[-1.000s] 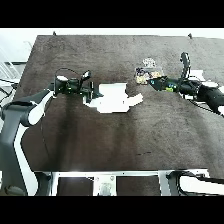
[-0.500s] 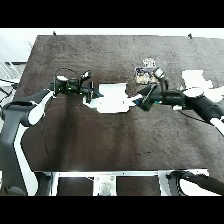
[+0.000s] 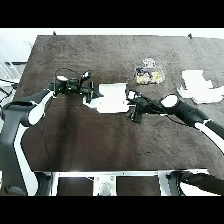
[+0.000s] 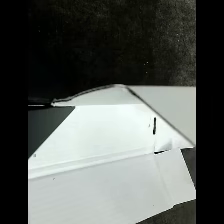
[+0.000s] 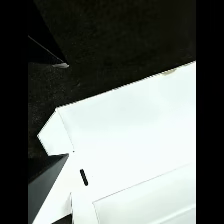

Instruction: Fold the box and place the chain.

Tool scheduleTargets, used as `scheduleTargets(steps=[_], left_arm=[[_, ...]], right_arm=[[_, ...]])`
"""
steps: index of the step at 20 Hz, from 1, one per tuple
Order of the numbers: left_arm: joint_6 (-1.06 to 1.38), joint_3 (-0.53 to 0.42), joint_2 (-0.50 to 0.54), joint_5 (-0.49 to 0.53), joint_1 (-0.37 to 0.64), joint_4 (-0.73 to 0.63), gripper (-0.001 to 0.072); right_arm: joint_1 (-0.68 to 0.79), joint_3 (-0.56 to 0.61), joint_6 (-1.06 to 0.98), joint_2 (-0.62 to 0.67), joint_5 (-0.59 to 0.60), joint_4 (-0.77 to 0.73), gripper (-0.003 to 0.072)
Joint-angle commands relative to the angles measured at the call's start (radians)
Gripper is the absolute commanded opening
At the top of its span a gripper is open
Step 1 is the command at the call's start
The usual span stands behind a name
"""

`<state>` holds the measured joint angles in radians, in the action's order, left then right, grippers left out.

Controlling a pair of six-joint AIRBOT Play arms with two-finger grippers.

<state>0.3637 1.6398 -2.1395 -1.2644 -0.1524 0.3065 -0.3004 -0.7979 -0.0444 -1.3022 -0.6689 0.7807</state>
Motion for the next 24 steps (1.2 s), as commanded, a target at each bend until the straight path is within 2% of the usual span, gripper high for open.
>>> scheduleTargets(steps=[1,8,12,16,24], left_arm=[[0.000,0.000,0.001,0.000,0.000,0.000,0.0018],[0.000,0.000,0.001,0.000,0.000,0.000,0.0018],[0.000,0.000,0.001,0.000,0.000,0.000,0.0018],[0.000,0.000,0.001,0.000,0.000,0.000,0.0018],[0.000,0.000,0.001,0.000,0.000,0.000,0.0018]], right_arm=[[-0.016,0.002,0.005,-0.050,0.043,0.023,0.0616],[-0.016,0.000,0.005,-0.104,0.221,-0.051,0.0616],[-0.016,0.000,0.047,-0.130,0.240,-0.053,0.0616],[-0.016,-0.010,0.116,-0.132,0.273,-0.130,0.0616],[-0.014,-0.113,0.163,-0.134,0.273,-0.126,0.0616]])
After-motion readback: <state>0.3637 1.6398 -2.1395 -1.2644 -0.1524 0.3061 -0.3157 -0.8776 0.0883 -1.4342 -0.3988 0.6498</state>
